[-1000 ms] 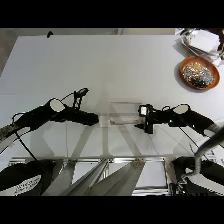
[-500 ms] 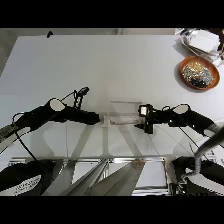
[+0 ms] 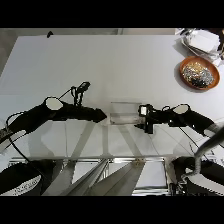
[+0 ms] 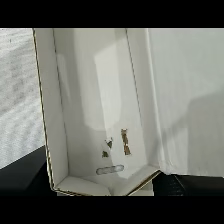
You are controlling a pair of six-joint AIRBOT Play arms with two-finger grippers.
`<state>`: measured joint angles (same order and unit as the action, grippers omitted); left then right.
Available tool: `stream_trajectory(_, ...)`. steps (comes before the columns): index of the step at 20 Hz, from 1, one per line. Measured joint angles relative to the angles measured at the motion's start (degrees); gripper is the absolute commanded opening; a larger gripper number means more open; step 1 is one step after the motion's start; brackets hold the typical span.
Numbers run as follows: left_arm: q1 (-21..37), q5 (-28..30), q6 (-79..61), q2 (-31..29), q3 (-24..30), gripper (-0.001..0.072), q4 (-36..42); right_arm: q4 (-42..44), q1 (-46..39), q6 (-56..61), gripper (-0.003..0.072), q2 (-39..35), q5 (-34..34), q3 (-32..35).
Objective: Fold the box and place the chain.
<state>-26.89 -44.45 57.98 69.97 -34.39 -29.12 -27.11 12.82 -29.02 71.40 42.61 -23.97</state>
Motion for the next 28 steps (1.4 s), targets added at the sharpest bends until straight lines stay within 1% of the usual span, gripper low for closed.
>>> stream_trajectory(1, -0.35, 0.00, -0.15, 0.02, -0.07, 0.0354, 0.42, 0.00, 0.02, 0.00, 0.0430, 0.00, -0.02, 0.00)
stream_trajectory(2, -0.66, 0.02, -0.17, 0.13, -0.09, 0.0394, 0.63, 0.00, 0.02, 0.00, 0.0430, 0.00, -0.02, 0.00)
stream_trajectory(3, -0.87, 0.02, -0.20, 0.22, -0.13, 0.0414, 0.83, 0.00, 0.00, 0.00, 0.0430, 0.00, -0.02, 0.00)
stream_trajectory(10, -1.27, -0.04, 0.15, 0.52, -0.31, 0.0413, 1.07, 0.00, 0.00, 0.00, 0.0430, 0.00, 0.00, 0.00)
stream_trajectory(13, 0.00, -1.53, 3.04, 0.07, -0.39, 0.0410, -3.19, 0.00, 0.00, 0.00, 0.0430, 0.00, 0.00, 0.00)
stream_trajectory(15, 1.68, -2.25, 7.45, -0.63, -0.39, 0.0409, -8.66, -0.02, 0.00, 0.00, 0.0430, 0.00, -0.02, 0.00)
stream_trajectory(16, 2.62, -3.08, 9.44, -1.05, -0.39, 0.0399, -11.17, -0.02, 0.00, 0.00, 0.0430, 0.00, -0.02, 0.00)
stream_trajectory(17, 3.50, -3.80, 11.04, -1.42, -0.39, 0.0338, -13.20, 0.00, 0.00, 0.00, 0.0430, 0.00, 0.00, 0.00)
stream_trajectory(18, 4.20, -3.98, 12.04, -1.66, -0.39, 0.0311, -14.62, 0.00, 0.00, 0.00, 0.0430, 0.00, -0.02, 0.00)
stream_trajectory(19, 4.79, -4.42, 12.90, -1.81, -0.42, 0.0246, -15.82, 0.00, 0.02, 0.00, 0.0430, 0.00, -0.02, 0.00)
stream_trajectory(20, 5.16, -4.74, 13.68, -1.81, -0.37, 0.0198, -16.70, -0.02, 0.00, 0.00, 0.0430, 0.00, -0.02, 0.00)
stream_trajectory(25, 6.25, -6.05, 14.78, -0.33, 0.22, 0.0210, -18.78, 0.00, 0.02, 0.00, 0.0430, 0.00, 0.00, 0.00)
stream_trajectory(28, 7.52, -6.45, 14.14, -1.84, 0.35, 0.0214, -18.29, -0.02, 0.00, 0.00, 0.0430, 0.00, 0.00, 0.00)
